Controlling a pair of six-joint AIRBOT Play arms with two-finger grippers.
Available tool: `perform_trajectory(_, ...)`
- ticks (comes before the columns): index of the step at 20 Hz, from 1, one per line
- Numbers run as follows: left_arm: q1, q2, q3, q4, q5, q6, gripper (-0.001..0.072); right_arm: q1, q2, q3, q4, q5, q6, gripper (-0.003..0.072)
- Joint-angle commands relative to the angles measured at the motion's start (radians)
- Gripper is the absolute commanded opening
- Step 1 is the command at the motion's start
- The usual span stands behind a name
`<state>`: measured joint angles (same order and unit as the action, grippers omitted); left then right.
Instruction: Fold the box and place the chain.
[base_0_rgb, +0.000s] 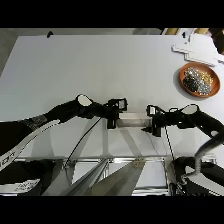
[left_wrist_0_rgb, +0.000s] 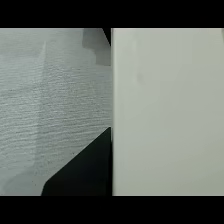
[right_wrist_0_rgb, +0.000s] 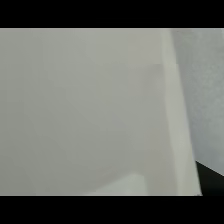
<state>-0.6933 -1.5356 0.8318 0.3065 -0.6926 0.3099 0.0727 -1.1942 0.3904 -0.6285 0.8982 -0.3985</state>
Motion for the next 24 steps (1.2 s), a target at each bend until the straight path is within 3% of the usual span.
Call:
perform_trajectory(1,0.001,0.006,0.000,0.004,-0.011,-0.001,0.0135,0.000,0.000,0.000,0.000,0.000,0.000,0.0358)
perform_trajectory(2,0.003,0.013,0.000,0.005,-0.022,-0.002,0.0349,0.000,0.000,0.000,0.000,0.000,0.000,0.0358)
perform_trajectory(3,0.006,0.021,0.000,0.004,-0.024,-0.005,0.0483,0.000,0.000,0.000,0.000,0.000,0.000,0.0358)
perform_trajectory(4,0.012,0.034,0.000,0.006,-0.024,-0.007,0.0543,0.000,0.000,0.000,0.000,0.000,0.000,0.0358)
perform_trajectory(5,0.022,0.049,0.000,0.009,-0.027,-0.008,0.0577,0.000,0.000,0.000,0.000,0.001,0.000,0.0358)
perform_trajectory(7,0.051,0.088,0.000,0.058,-0.045,-0.049,0.0575,0.000,0.000,0.000,0.000,0.000,0.000,0.0358)
perform_trajectory(10,0.100,0.158,0.000,0.299,-0.090,-0.304,0.0574,0.000,0.000,0.000,0.000,0.001,0.000,0.0358)
perform_trajectory(11,0.114,0.182,0.000,0.388,-0.125,-0.397,0.0567,0.000,0.000,0.000,0.000,0.000,0.000,0.0358)
perform_trajectory(12,0.124,0.208,0.000,0.473,-0.167,-0.497,0.0491,0.000,0.000,0.000,0.000,0.001,0.000,0.0358)
perform_trajectory(13,0.127,0.235,0.000,0.539,-0.209,-0.582,0.0323,0.000,0.000,0.000,0.000,0.001,0.000,0.0358)
perform_trajectory(14,0.125,0.267,0.000,0.594,-0.259,-0.637,0.0090,0.000,0.000,0.000,0.000,0.001,0.000,0.0358)
perform_trajectory(15,0.113,0.298,0.000,0.612,-0.312,-0.650,0.0008,0.000,0.000,0.000,0.000,0.001,0.000,0.0358)
perform_trajectory(17,0.064,0.344,0.000,0.608,-0.348,-0.738,0.0003,0.000,0.000,0.000,0.000,0.000,0.000,0.0358)
perform_trajectory(19,-0.028,0.356,0.006,0.608,-0.304,-0.801,0.0003,0.000,0.000,0.000,0.000,0.001,0.000,0.0358)
perform_trajectory(22,-0.182,0.334,0.028,0.605,0.000,-0.890,0.0004,0.000,0.000,0.000,0.000,0.001,0.000,0.0358)
perform_trajectory(24,-0.204,0.284,0.071,0.545,0.161,-0.916,0.0004,0.000,0.000,0.000,0.000,0.001,0.000,0.0358)
